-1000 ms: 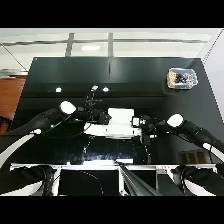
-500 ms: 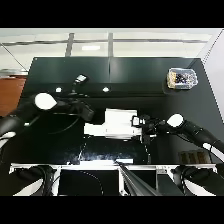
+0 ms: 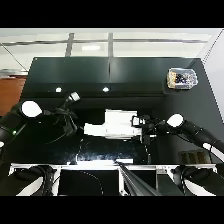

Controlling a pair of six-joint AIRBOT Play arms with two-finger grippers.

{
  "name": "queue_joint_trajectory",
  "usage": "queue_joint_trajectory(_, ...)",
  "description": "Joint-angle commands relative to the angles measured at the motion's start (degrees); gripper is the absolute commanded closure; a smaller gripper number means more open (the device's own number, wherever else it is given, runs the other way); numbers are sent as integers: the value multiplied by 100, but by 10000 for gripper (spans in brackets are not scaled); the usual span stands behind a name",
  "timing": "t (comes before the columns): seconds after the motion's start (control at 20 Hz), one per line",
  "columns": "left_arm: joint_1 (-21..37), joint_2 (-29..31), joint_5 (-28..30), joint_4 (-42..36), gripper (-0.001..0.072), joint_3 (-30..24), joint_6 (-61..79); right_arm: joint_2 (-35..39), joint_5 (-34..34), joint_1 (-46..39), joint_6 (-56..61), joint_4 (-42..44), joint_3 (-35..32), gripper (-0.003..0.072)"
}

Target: Fold the box and place the chain.

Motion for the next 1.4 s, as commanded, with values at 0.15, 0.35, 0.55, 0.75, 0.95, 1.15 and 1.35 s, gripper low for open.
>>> queue_joint_trajectory(0.15,-960,-614,743,-1220,24,-98,2994,2,9,2,0,2,2,151)
queue_joint_trajectory(0.35,-1438,-1034,1462,-1665,29,-96,3340,2,9,2,0,2,2,151)
queue_joint_trajectory(0.55,-1685,-1279,1679,-1976,115,-98,3449,2,7,2,0,2,2,151)
queue_joint_trajectory(0.75,-1751,-1285,2015,-2004,255,-96,3445,2,9,2,2,4,2,151)
queue_joint_trajectory(0.95,-1759,-1285,1773,-2041,319,-85,3438,2,7,2,2,4,2,151)
queue_joint_trajectory(1.15,-1762,-1285,1510,-2363,360,-85,3436,2,7,2,2,4,2,151)
queue_joint_trajectory(1.35,-1764,-1320,1572,-2844,471,-87,3442,2,7,2,2,4,2,151)
